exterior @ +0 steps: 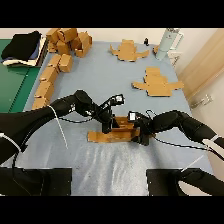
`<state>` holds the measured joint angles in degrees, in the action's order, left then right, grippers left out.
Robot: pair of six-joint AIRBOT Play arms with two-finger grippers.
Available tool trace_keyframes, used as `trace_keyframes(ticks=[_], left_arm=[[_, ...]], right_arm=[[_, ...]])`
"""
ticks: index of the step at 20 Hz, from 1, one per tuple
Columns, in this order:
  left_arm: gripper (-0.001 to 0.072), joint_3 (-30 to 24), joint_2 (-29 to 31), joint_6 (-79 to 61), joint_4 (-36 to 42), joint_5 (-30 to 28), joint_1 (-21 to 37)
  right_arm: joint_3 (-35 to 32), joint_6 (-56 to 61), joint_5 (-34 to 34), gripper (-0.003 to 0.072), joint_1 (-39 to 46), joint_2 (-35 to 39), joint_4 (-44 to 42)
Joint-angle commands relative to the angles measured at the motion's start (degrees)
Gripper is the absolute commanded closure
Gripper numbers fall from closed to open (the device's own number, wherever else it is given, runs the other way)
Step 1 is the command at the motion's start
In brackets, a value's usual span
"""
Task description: Fold the box.
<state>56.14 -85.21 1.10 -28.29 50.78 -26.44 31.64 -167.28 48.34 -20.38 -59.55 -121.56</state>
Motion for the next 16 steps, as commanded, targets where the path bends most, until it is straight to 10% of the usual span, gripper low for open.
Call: trace_keyframes(ticks=[1,16], left_arm=[[0.0696,-0.02,-0.04,-0.02,0.0,-0.02,0.0],[0.0696,-0.02,-0.04,-0.02,0.0,-0.02,0.0]], right_arm=[[0.09,-0.28,0.11,-0.0033,0.04,-0.17,0.09],[0.07,-3.45,-0.46,0.0068,-2.14,-3.54,-0.63]])
